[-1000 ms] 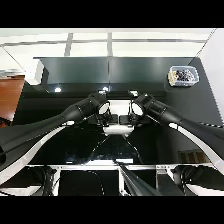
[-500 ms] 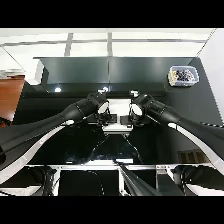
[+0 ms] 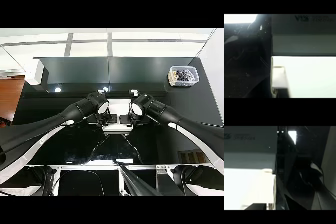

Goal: Fold the box and place the chain.

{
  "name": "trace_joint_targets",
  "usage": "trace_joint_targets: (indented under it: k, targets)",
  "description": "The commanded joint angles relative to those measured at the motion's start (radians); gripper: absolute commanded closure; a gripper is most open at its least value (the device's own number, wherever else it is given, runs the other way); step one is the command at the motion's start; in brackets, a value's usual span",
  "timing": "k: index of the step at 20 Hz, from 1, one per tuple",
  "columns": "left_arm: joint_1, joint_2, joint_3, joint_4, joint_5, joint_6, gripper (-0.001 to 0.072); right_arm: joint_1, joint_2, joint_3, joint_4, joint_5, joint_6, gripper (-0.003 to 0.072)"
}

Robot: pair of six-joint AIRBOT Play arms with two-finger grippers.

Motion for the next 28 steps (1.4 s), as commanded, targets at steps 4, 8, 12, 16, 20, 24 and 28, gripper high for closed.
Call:
trace_joint_targets:
  k: [4, 8, 12, 16, 20, 24, 28]
  targets:
    - [0.0, 0.0, 0.001, -0.002, 0.002, 0.001, 0.0684, 0.0, -0.002, 0.001, 0.003, -0.006, 0.0, 0.0584]
    - [0.0, 0.0, 0.001, -0.002, 0.002, 0.001, 0.0685, 0.0, -0.002, 0.001, 0.001, -0.007, 0.0, 0.0674]
    - [0.0, 0.0, 0.001, -0.002, 0.002, 0.001, 0.0684, 0.0, -0.002, 0.002, -0.002, 0.008, 0.0, 0.0677]
    - [0.0, 0.0, 0.001, -0.002, 0.001, 0.001, 0.0684, 0.0, 0.021, 0.002, -0.024, 0.018, -0.011, 0.0317]
    - [0.0, 0.0, 0.001, -0.002, -0.008, 0.001, 0.0684, -0.005, 0.172, 0.014, -0.05, 0.069, -0.108, 0.0306]
    - [0.0, 0.0, 0.001, -0.002, -0.009, 0.001, 0.0684, -0.051, 0.434, 0.019, -0.359, 0.21, -0.126, 0.0306]
    - [0.0, 0.0, 0.001, -0.002, -0.005, 0.001, 0.0684, -0.22, 0.544, 0.018, -0.75, 0.169, -0.14, 0.0306]
